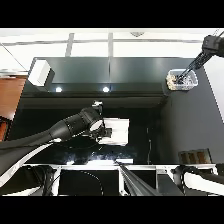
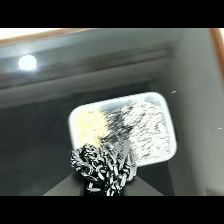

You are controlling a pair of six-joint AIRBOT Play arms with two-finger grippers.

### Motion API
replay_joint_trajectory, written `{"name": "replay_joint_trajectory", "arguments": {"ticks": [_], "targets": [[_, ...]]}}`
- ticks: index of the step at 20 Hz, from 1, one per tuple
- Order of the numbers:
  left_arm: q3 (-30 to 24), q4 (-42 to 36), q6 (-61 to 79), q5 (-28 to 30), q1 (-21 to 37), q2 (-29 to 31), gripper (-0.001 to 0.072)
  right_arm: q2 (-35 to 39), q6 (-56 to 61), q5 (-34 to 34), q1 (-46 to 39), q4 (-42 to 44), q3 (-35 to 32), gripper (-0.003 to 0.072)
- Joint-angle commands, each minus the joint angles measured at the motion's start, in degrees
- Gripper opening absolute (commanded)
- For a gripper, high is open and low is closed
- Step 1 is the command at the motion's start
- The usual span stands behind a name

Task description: Fold the box and place the chain.

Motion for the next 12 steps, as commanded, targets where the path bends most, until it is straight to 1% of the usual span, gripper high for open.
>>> {"name": "replay_joint_trajectory", "arguments": {"ticks": [1,5,8,12], "targets": [[-0.02,-0.02,0.00,0.02,0.00,-0.02,0.0032,7.85,-7.02,4.48,0.90,8.17,0.07,0.0015],[-0.02,-0.02,0.00,0.02,0.00,-0.02,0.0032,16.72,-10.03,6.49,1.66,13.90,0.07,0.0012],[-0.02,-0.02,0.00,0.00,-0.02,-0.02,0.0032,21.44,-10.64,7.82,2.21,16.55,0.07,0.0012],[-0.02,-0.02,0.00,-0.02,-0.02,-0.02,0.0032,22.67,-10.58,6.75,2.75,16.31,0.07,0.0012]]}}
